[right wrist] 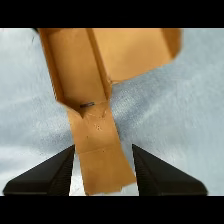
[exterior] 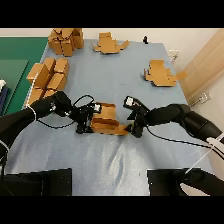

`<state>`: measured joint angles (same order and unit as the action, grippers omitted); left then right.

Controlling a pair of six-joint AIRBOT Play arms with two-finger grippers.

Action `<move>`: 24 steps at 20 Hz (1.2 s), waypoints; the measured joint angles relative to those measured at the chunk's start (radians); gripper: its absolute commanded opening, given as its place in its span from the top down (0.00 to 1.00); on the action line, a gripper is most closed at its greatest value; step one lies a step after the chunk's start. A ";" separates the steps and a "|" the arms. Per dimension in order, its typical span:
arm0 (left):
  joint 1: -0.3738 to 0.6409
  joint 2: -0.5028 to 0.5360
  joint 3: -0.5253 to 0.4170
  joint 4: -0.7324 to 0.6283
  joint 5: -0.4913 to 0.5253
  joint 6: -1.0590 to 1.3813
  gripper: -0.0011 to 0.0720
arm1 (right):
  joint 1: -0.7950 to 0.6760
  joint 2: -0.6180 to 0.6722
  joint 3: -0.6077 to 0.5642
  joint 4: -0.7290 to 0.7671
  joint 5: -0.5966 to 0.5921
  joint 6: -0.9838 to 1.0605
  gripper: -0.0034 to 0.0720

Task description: Fold the box.

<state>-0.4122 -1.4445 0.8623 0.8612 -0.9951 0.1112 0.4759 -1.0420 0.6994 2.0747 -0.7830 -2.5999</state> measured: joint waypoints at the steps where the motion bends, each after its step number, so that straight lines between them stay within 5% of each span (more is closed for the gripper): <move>1: 0.000 0.000 0.000 0.000 0.000 0.000 0.96 | 0.011 -0.014 -0.013 0.018 0.028 -0.046 0.22; 6: 0.001 0.000 0.000 0.000 0.001 0.000 0.96 | 0.077 -0.119 -0.009 0.074 0.128 -0.159 0.27; 7: 0.002 0.000 0.000 0.000 0.001 0.000 0.96 | 0.088 -0.137 -0.001 0.080 0.147 -0.168 0.35; 8: 0.002 0.000 0.000 0.000 0.001 0.000 0.96 | 0.098 -0.152 0.008 0.084 0.165 -0.175 0.57; 9: 0.002 0.000 0.000 0.000 0.001 0.000 0.96 | 0.109 -0.164 0.018 0.090 0.179 -0.178 0.67; 12: 0.002 0.000 0.000 0.002 0.001 0.000 0.96 | 0.134 -0.184 0.038 0.103 0.205 -0.188 0.85; 18: 0.003 0.000 0.000 0.002 0.003 0.000 0.96 | 0.158 -0.208 0.049 0.148 0.221 -0.193 0.81; 20: 0.003 0.000 0.000 0.002 0.003 0.000 0.96 | 0.159 -0.218 0.050 0.164 0.223 -0.193 0.39; 21: 0.003 0.000 0.000 0.002 0.003 0.001 0.96 | 0.161 -0.223 0.050 0.172 0.223 -0.194 0.32; 24: 0.003 0.000 0.000 0.002 0.003 0.002 0.96 | 0.160 -0.232 0.050 0.177 0.226 -0.175 0.32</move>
<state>-0.4091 -1.4441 0.8623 0.8635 -0.9924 0.1135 0.6361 -1.2739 0.7498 2.2513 -0.5571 -2.7747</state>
